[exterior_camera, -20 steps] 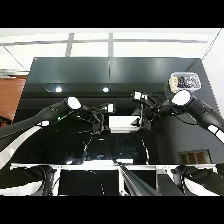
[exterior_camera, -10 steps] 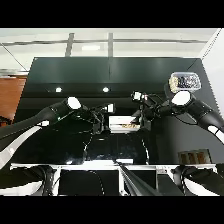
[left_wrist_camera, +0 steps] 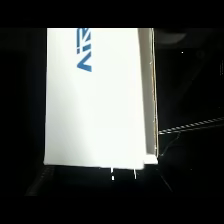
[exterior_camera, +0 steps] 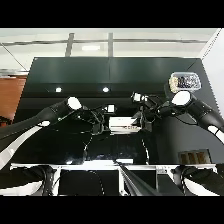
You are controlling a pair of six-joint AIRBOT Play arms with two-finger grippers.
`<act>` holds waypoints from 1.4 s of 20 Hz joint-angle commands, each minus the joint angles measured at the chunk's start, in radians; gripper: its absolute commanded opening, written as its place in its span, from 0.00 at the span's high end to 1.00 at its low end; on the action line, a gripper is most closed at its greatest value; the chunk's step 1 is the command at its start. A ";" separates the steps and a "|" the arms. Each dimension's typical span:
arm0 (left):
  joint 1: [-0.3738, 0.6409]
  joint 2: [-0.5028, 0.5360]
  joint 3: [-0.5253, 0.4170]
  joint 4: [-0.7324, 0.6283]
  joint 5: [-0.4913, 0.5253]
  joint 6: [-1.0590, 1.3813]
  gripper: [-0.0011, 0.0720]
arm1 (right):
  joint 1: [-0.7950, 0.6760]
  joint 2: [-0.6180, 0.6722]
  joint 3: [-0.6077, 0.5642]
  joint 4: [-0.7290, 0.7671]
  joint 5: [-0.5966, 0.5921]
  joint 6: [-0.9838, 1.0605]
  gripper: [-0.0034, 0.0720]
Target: Fold the box and place the chain.
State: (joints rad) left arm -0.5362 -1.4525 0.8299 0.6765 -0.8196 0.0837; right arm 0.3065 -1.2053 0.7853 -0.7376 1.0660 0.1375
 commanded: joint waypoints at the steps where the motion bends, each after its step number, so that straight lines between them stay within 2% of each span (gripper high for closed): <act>1: 0.000 0.000 0.001 0.000 0.004 -0.001 0.61 | 0.001 0.000 0.000 -0.005 0.006 0.001 0.52; 3: 0.000 0.000 0.001 0.000 0.004 -0.001 0.61 | 0.001 0.000 0.000 -0.005 0.006 0.001 0.52; 4: 0.000 0.000 0.001 0.000 0.004 -0.001 0.61 | 0.001 0.000 0.000 -0.005 0.006 0.001 0.46; 5: 0.000 0.000 0.001 0.000 0.004 -0.001 0.61 | 0.001 0.000 0.000 -0.005 0.006 0.001 0.45; 28: 0.000 0.000 0.001 0.000 0.004 -0.001 0.61 | 0.001 -0.019 -0.003 -0.038 0.003 0.015 0.46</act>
State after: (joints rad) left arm -0.5362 -1.4525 0.8299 0.6758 -0.8158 0.0818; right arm 0.3065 -1.2221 0.7834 -0.7620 1.0740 0.1493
